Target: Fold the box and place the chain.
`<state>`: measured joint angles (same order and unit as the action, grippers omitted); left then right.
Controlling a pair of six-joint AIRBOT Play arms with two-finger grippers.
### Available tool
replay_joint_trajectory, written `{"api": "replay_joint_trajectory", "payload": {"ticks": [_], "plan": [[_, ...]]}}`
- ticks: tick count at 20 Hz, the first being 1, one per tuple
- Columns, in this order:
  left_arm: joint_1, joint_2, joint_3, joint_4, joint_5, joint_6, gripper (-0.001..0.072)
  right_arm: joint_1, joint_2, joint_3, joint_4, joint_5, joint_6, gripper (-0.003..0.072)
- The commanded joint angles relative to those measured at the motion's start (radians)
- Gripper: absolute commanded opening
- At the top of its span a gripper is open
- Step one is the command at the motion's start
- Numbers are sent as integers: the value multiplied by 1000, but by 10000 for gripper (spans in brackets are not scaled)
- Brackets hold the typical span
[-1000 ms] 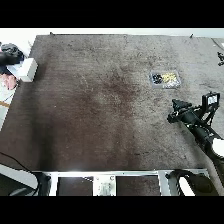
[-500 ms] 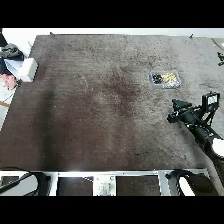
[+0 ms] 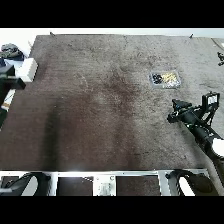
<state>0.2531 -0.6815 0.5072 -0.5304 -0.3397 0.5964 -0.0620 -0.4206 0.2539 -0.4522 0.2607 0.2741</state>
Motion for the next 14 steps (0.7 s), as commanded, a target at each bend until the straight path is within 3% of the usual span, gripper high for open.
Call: {"api": "replay_joint_trajectory", "payload": {"ticks": [1,4,14], "plan": [[-7,160,-186,-262,10,238,4,0,1,-1,0,0,0,8],[-7,219,-233,-312,28,269,4,0,1,-1,0,0,0,8],[-7,214,-233,-315,14,242,11,0,1,-1,0,0,0,8]]}}
